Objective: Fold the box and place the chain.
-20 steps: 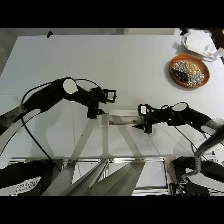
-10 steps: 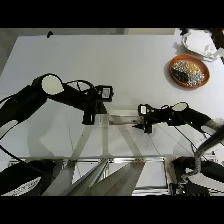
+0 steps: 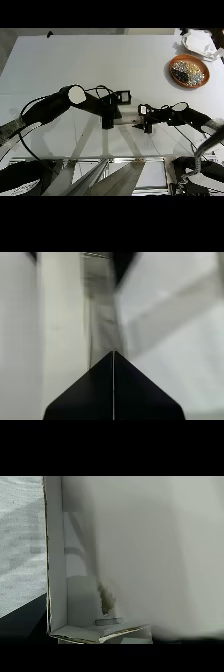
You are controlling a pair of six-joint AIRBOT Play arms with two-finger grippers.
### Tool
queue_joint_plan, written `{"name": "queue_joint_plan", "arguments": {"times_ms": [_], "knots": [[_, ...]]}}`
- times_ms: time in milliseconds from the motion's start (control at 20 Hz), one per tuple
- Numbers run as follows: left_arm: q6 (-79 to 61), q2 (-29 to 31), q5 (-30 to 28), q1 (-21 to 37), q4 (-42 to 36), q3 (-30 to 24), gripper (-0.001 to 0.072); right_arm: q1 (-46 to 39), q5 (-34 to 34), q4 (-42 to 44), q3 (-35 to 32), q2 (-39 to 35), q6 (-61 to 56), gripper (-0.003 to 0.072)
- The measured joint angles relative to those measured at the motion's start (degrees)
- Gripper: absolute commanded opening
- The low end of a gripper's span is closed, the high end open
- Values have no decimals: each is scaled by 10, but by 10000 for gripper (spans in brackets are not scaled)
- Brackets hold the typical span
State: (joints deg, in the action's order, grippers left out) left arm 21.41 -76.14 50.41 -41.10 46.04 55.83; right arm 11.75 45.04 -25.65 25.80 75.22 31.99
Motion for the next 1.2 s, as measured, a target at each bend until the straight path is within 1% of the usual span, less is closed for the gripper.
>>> {"name": "queue_joint_plan", "arguments": {"times_ms": [100, 150, 250, 350, 650, 850, 1050, 1200], "knots": [[46, -12, -83, 2, -2, 0, 3, 0, 0, 0, 0, 0, 0, 411], [61, -19, -111, 3, -3, 0, 3, 0, 0, 0, 0, 0, 0, 411], [84, -34, -146, 3, -5, 0, 3, 0, 0, 0, 0, 0, 0, 411], [102, -53, -161, 3, -5, 0, 2, 0, 1, 0, 0, 0, 0, 411], [121, -104, -152, 3, -6, 0, 3, 0, 1, 1, 0, 0, 0, 411], [125, -111, -139, 3, -5, 0, 3, 0, 1, 0, 0, 0, 0, 411], [124, -83, -128, 4, 7, 0, 3, 0, 2, -1, 0, 0, 2, 411], [123, -40, -104, 4, 43, -1, 3, 0, 2, 0, 0, 0, 0, 411]]}}
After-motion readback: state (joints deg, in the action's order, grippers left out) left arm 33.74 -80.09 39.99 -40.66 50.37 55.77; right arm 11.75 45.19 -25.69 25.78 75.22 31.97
